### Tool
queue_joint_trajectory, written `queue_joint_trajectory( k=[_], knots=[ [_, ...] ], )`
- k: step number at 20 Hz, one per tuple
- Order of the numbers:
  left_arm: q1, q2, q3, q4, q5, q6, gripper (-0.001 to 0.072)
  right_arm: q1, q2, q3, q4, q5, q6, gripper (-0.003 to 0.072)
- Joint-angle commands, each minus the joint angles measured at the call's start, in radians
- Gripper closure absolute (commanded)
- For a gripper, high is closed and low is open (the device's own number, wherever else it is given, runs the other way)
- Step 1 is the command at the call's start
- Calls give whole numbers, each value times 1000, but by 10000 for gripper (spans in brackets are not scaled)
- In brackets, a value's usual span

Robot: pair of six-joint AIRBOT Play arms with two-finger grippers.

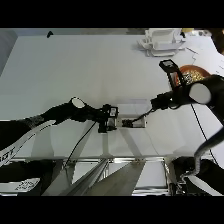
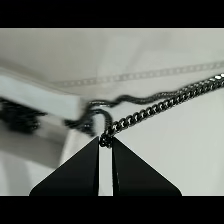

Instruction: Fold the box and place the chain.

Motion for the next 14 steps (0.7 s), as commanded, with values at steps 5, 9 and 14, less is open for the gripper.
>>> queue_joint_trajectory(
  k=[5, 9, 14],
  knots=[
    [1, 0, 0, 0, 0, 0, 570, 214, 117, 0, 201, -100, 17, 672],
    [1, 0, 0, 0, 0, 0, 570, 266, 116, -2, 156, -174, 55, 672],
    [1, 0, 0, 0, 0, 0, 570, 265, 116, -63, 80, -179, 98, 671]
  ],
)
